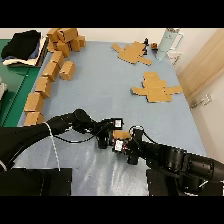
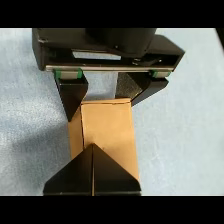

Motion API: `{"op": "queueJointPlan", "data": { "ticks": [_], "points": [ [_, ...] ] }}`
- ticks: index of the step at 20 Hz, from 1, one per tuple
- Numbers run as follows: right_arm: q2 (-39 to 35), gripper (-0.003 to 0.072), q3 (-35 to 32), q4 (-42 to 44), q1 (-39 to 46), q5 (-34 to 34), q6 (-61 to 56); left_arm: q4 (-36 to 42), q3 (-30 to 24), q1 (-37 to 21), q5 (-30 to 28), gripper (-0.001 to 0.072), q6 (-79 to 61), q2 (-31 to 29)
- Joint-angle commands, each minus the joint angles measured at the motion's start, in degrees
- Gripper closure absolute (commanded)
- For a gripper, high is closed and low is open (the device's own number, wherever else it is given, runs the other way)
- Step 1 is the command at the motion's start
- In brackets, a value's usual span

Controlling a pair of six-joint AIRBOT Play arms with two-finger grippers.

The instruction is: Fold the box.

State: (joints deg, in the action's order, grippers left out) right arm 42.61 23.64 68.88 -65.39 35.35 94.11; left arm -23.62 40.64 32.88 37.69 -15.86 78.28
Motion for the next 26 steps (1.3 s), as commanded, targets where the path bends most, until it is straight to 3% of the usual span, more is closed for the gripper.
{"op": "queueJointPlan", "data": {
  "ticks": [1,12,16,26],
  "points": [
    [0.3,0.0680,-0.3,0.8,0.0,0.3,0.0,0.0,0.0,0.0,0.0,0.0233,0.1,0.0],
    [-2.4,0.0680,1.0,-1.0,-0.1,-2.4,0.0,0.0,0.0,0.0,0.0,0.0234,0.1,0.0],
    [-0.7,0.0680,1.2,-2.5,-0.1,-6.3,0.0,0.0,0.0,0.0,0.0,0.0234,0.1,0.0],
    [4.3,0.0680,1.1,-0.4,-0.1,-7.5,0.0,0.0,0.0,0.0,0.0,0.0234,0.1,0.0]
  ]
}}
